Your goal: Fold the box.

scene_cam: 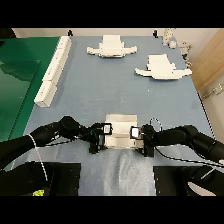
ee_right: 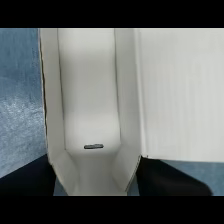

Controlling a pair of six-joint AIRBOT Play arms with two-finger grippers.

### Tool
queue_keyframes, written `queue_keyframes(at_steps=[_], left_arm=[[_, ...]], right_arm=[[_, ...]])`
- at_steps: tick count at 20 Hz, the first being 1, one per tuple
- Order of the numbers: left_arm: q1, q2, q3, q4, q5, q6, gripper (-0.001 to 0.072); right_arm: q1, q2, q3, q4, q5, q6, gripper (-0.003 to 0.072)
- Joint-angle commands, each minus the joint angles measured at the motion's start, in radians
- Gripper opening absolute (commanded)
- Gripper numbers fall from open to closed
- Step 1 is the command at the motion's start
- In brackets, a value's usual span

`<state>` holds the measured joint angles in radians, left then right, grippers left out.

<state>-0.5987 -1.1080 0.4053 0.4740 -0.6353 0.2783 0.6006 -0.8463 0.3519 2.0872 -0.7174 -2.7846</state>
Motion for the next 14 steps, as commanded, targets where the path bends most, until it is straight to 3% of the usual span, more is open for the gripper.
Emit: queue_keyframes(at_steps=[1, 5, 7, 8, 9, 10, 11, 13, 14], left_arm=[[0.0, 0.0, 0.0, 0.001, -0.001, 0.001, 0.0488], [0.0, 0.0, 0.0, 0.001, -0.001, 0.001, 0.0488], [0.0, 0.0, 0.0, 0.001, -0.001, 0.001, 0.0489], [0.0, 0.0, 0.0, 0.001, -0.001, 0.001, 0.0488], [0.0, 0.0, 0.0, 0.001, -0.001, 0.001, 0.0488], [0.0, 0.0, 0.0, 0.001, -0.001, 0.001, 0.0488], [0.0, 0.0, 0.0, 0.001, -0.001, 0.001, 0.0488], [0.0, 0.0, 0.0, 0.001, -0.001, 0.001, 0.0488], [0.0, 0.0, 0.0, 0.001, -0.001, 0.001, 0.0488]], right_arm=[[0.0, 0.047, 0.044, -0.181, -0.146, 0.197, 0.072], [0.0, 0.155, 0.146, -0.435, -0.477, 0.617, 0.0718], [0.0, 0.197, 0.204, -0.464, -0.615, 0.88, 0.0706], [0.0, 0.211, 0.229, -0.454, -0.656, 1.027, 0.0653], [0.0, 0.217, 0.243, -0.399, -0.663, 1.182, 0.0536], [0.0, 0.216, 0.239, -0.282, -0.636, 1.307, 0.0353], [0.0, 0.208, 0.222, -0.121, -0.554, 1.355, 0.029], [0.006, 0.171, 0.183, 0.162, -0.303, 1.345, 0.0279], [0.026, 0.139, 0.18, 0.235, -0.17, 1.337, 0.0133]])
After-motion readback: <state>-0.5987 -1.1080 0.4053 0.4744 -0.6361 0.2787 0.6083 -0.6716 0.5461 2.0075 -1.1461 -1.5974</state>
